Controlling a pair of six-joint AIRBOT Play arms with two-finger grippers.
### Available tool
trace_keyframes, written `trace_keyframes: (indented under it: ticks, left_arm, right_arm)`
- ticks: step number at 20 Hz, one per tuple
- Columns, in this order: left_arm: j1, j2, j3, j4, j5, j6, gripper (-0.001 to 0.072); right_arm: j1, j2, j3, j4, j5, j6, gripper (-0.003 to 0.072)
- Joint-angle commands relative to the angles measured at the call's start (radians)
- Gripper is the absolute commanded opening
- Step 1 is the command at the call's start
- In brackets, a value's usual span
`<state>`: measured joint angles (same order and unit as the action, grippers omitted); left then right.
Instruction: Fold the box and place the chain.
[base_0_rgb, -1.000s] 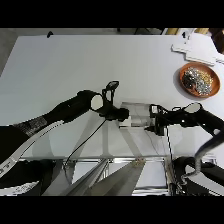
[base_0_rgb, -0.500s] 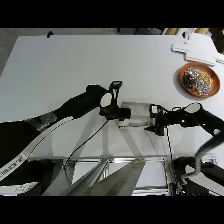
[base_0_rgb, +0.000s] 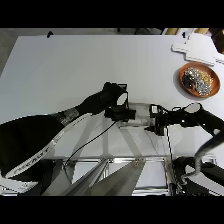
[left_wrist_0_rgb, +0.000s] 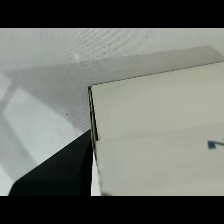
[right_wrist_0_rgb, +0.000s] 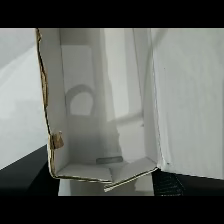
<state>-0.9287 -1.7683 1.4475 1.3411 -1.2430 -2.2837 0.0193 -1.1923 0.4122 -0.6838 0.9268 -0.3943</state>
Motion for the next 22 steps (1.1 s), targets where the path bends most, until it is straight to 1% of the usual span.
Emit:
trace_keyframes:
  ticks: [1, 2, 3, 4, 6, 7, 8, 11, 12, 13, 14, 17, 18, 20, 21, 22]
  left_arm:
    - [-0.008, -0.036, 0.036, 0.037, -0.067, -0.097, 0.0242]
    - [-0.010, -0.037, 0.036, 0.056, -0.069, -0.130, 0.0242]
    - [-0.010, -0.037, 0.036, 0.067, -0.069, -0.153, 0.0195]
    - [-0.012, -0.037, 0.036, 0.067, -0.066, -0.152, 0.0132]
    - [-0.014, -0.042, 0.036, 0.066, -0.070, -0.153, 0.0120]
    - [-0.017, -0.046, 0.036, 0.064, -0.078, -0.152, 0.0038]
    - [-0.020, -0.051, 0.036, 0.063, -0.085, -0.152, 0.0001]
    - [-0.025, -0.058, 0.036, 0.063, -0.095, -0.151, 0.0007]
    - [-0.025, -0.058, 0.036, 0.063, -0.095, -0.151, 0.0069]
    - [-0.025, -0.058, 0.036, 0.063, -0.096, -0.151, 0.0177]
    - [-0.025, -0.058, 0.036, 0.063, -0.097, -0.151, 0.0177]
    - [-0.025, -0.058, 0.036, 0.063, -0.095, -0.150, 0.0012]
    - [-0.024, -0.058, 0.036, 0.063, -0.093, -0.145, 0.0001]
    - [-0.024, -0.058, 0.036, 0.062, -0.093, -0.144, 0.0002]
    - [-0.023, -0.057, 0.036, 0.062, -0.093, -0.143, 0.0017]
    - [-0.023, -0.055, 0.036, 0.060, -0.093, -0.139, 0.0122]
  right_arm:
    - [0.000, 0.001, 0.000, 0.000, 0.000, 0.000, 0.0343]
    - [0.000, 0.001, 0.000, 0.000, 0.000, 0.000, 0.0343]
    - [0.000, 0.001, 0.000, 0.000, 0.000, 0.000, 0.0343]
    - [0.000, 0.001, 0.000, 0.000, 0.000, 0.000, 0.0343]
    - [0.000, 0.001, 0.000, 0.000, 0.000, 0.000, 0.0343]
    - [0.000, 0.001, 0.000, 0.000, 0.000, 0.000, 0.0343]
    - [0.000, 0.001, 0.000, 0.000, 0.000, 0.000, 0.0343]
    - [0.000, 0.001, 0.000, 0.000, 0.000, 0.000, 0.0343]
    - [0.000, 0.001, 0.000, 0.000, 0.000, 0.000, 0.0343]
    - [0.000, 0.001, 0.000, 0.000, 0.000, 0.000, 0.0343]
    - [0.000, 0.001, 0.000, 0.000, 0.000, 0.000, 0.0343]
    - [0.000, 0.001, 0.000, 0.000, 0.000, 0.000, 0.0343]
    - [0.000, 0.001, 0.000, 0.000, 0.000, 0.000, 0.0343]
    - [0.000, 0.001, 0.000, 0.000, 0.000, 0.000, 0.0343]
    - [0.000, 0.001, 0.000, 0.000, 0.001, 0.000, 0.0343]
    - [0.000, 0.001, 0.000, 0.000, 0.000, 0.000, 0.0343]
